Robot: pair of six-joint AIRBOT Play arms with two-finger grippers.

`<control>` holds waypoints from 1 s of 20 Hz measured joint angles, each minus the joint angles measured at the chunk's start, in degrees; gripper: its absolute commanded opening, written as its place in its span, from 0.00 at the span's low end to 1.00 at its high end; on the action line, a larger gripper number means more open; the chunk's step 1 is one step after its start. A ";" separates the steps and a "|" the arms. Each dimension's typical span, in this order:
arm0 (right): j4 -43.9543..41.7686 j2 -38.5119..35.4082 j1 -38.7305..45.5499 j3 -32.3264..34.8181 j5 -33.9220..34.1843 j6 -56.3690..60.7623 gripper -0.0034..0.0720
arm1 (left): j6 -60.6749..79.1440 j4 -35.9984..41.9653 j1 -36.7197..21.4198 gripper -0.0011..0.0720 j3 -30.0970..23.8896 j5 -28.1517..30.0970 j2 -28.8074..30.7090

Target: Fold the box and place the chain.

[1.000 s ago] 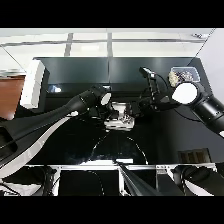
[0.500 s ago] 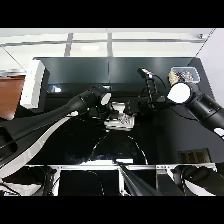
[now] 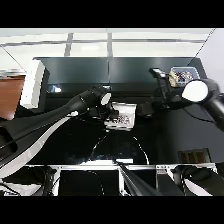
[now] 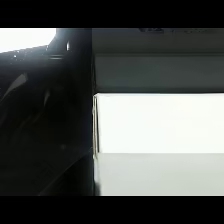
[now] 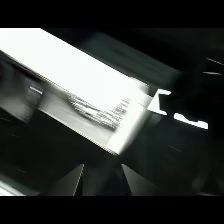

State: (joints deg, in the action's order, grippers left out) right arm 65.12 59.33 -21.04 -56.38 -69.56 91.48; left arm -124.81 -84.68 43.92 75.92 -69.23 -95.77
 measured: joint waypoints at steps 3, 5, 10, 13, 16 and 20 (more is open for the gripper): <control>4.92 -3.96 2.62 0.00 -4.76 -0.02 0.41 | -0.07 0.09 0.00 0.05 0.00 0.72 0.00; 6.27 -5.70 3.41 0.00 -6.45 0.00 0.41 | -0.55 0.07 0.00 0.05 0.00 0.92 0.00; 7.30 -7.28 4.20 0.00 -6.49 -0.48 0.41 | -6.23 -0.50 0.46 0.31 0.42 0.92 0.72; 7.72 -7.52 4.35 0.00 -5.11 -1.05 0.41 | -8.22 -0.50 0.70 0.97 1.16 0.35 0.98; 7.76 -7.61 4.35 0.00 -4.28 -1.27 0.35 | -4.81 -0.50 1.01 0.97 3.56 -0.70 2.54; 7.91 -7.61 4.35 -0.02 -4.44 -1.44 0.35 | 3.54 -5.33 1.22 0.97 4.44 -3.56 9.77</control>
